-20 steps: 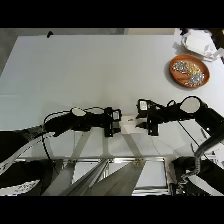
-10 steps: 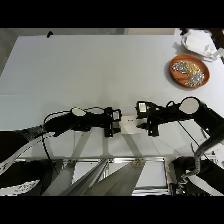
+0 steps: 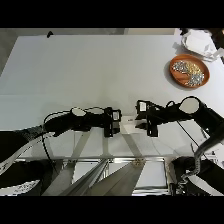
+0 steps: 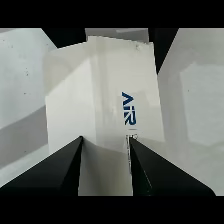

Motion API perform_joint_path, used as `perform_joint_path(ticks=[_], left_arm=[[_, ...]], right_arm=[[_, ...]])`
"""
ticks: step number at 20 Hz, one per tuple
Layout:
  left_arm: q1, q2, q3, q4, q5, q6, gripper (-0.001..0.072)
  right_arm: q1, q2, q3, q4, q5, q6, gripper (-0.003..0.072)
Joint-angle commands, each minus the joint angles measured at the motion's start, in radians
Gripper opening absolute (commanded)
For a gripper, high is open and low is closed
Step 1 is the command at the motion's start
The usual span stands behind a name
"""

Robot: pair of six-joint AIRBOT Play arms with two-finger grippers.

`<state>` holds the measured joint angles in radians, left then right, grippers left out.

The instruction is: Fold the box and place the chain.

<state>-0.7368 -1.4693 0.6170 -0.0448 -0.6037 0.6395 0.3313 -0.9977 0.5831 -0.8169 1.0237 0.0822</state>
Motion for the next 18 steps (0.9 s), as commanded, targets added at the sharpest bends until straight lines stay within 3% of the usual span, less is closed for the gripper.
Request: perform_joint_path(ticks=[1, 6, 18], left_arm=[[0.0, 0.0, 0.0, 0.0, 0.001, 0.0, 0.0274], [0.0, 0.0, 0.0, 0.0, 0.001, 0.0, 0.0274], [0.0, 0.0, 0.0, 0.0, 0.001, 0.0, 0.0274]], right_arm=[[0.001, 0.0, 0.0, 0.0, -0.023, 0.001, 0.0295], [0.001, 0.0, 0.0, 0.001, -0.058, 0.001, 0.0225], [0.001, 0.002, 0.0, 0.001, -0.101, 0.001, 0.022]])
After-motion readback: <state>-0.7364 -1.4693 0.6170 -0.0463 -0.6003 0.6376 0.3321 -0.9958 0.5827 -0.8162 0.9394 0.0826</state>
